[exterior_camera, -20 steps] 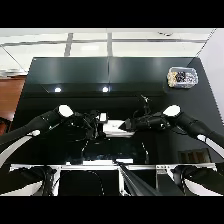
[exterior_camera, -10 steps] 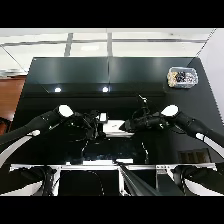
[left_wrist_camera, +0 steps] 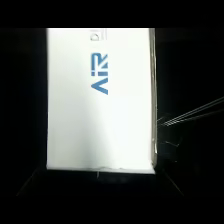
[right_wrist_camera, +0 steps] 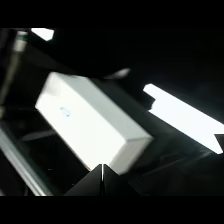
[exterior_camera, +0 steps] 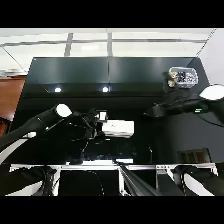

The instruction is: Fold the box and place the chain.

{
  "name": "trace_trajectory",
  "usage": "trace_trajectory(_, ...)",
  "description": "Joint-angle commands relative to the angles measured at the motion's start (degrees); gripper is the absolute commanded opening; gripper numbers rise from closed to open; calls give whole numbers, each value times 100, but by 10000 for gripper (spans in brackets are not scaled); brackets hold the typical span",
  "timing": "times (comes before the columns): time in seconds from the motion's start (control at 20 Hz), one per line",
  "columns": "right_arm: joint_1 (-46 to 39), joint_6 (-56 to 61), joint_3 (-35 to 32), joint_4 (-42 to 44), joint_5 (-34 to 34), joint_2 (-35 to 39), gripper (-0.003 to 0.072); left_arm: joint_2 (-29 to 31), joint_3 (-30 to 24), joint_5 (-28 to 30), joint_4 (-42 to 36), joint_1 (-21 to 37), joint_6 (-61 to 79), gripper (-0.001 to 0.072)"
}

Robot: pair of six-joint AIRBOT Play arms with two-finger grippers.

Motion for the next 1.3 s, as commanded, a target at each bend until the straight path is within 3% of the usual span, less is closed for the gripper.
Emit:
trace_trajectory(0.0, -1364, 157, 162, -1158, 887, 798, 16, 544, 44, -46, 715, 7, -601, 719)
trace_trajectory(0.15, -2100, 195, 90, -1187, 981, 1132, 16, 866, 240, -55, 129, -155, -782, 713)
trace_trajectory(0.3, -2247, 195, 87, -1154, 813, 1154, 16, 658, 761, -37, -83, -658, -1001, 711)
trace_trajectory(0.45, -2249, 192, 87, -953, 555, 1154, 16, -114, 1473, -44, -31, -1191, -1554, 708)
trace_trajectory(0.65, -2249, 181, 87, -929, 492, 1154, 17, -1126, 2159, -157, -48, -1353, -2343, 706)
trace_trajectory(1.25, -2247, 96, 87, -929, 319, 1154, 16, -1357, 2262, -1215, 227, -1102, -2299, 702)
